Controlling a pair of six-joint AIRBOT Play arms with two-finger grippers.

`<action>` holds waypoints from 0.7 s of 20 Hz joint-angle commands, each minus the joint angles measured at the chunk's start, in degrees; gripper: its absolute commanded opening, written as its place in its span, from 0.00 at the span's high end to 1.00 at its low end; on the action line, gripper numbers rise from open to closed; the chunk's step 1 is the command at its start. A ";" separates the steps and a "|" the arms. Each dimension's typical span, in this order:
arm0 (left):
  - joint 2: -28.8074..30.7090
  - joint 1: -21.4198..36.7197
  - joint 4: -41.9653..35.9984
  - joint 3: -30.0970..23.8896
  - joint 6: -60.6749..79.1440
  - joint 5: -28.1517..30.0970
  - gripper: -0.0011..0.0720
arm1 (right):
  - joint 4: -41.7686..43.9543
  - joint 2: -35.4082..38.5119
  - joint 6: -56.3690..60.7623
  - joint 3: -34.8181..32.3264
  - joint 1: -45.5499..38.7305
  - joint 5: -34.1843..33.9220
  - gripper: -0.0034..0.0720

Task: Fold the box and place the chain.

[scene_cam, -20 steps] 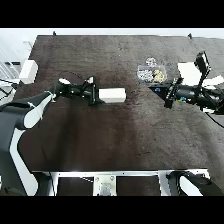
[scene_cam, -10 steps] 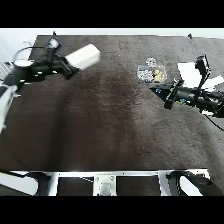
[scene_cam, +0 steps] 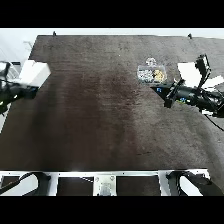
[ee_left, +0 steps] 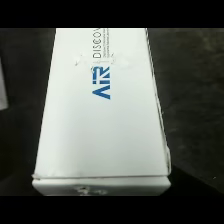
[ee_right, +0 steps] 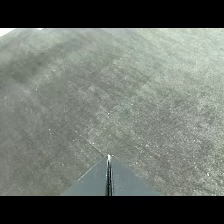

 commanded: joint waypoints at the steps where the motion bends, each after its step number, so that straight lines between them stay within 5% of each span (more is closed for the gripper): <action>1: 6.56 7.85 1.57 -7.61 -1.66 1.64 0.97 | 0.00 -0.04 0.02 -0.02 -0.02 -0.66 0.93; 9: 5.88 12.48 2.73 -11.15 4.33 8.26 0.97 | -0.02 -0.07 0.02 -0.09 -0.02 -1.07 0.93; 14: -3.63 12.48 2.73 -9.57 7.45 5.57 0.96 | -0.07 -0.04 0.02 -0.09 -0.02 -1.05 0.93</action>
